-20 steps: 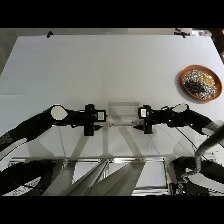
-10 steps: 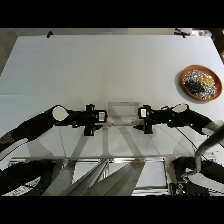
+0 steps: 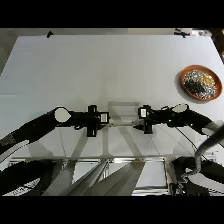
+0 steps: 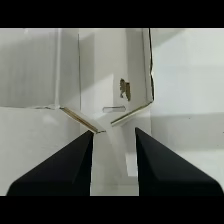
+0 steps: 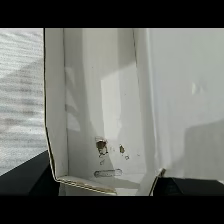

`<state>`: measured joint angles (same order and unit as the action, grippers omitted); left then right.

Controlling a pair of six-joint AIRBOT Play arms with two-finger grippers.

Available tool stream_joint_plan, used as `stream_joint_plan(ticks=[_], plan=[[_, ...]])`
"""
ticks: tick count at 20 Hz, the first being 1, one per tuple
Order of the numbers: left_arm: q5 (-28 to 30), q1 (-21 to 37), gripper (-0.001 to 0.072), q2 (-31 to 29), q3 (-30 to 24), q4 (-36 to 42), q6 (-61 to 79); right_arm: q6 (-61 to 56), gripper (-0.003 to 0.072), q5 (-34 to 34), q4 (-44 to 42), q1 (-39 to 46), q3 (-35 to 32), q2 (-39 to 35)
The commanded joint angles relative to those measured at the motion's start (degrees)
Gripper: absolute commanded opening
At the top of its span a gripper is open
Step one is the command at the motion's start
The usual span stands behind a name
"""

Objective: Fold the box and place the chain.

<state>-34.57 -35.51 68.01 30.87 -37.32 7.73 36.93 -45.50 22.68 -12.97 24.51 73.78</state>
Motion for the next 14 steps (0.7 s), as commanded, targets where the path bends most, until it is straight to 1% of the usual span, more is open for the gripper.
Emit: stream_joint_plan(ticks=[1, 3, 6, 8, 9, 14], plan=[[1.0, -0.7, 0.0269, 0.0, 0.0, 0.9, 0.0, 0.0, 0.0463, 0.0, 0.0, 0.0, 0.0, 0.0], [1.2, -1.1, 0.0269, 0.0, 0.0, 0.9, 0.0, 0.0, 0.0463, 0.0, 0.0, 0.0, 0.0, 0.0], [4.3, -2.6, 0.0262, 0.8, 0.0, 2.5, 0.0, 0.0, 0.0463, 0.0, 0.0, 0.0, 0.0, 0.0], [5.9, -3.7, 0.0211, 1.7, 0.0, 3.1, 0.0, 0.0, 0.0463, 0.0, 0.0, 0.0, 0.0, 0.0], [6.2, -4.1, 0.0203, 2.1, 0.0, 3.4, 0.0, 0.0, 0.0463, 0.0, 0.0, 0.0, 0.0, 0.0], [8.7, -5.0, 0.0203, 2.3, 0.0, 4.6, 0.0, 0.0, 0.0463, 0.0, 0.0, 0.0, 0.0, 0.0]])
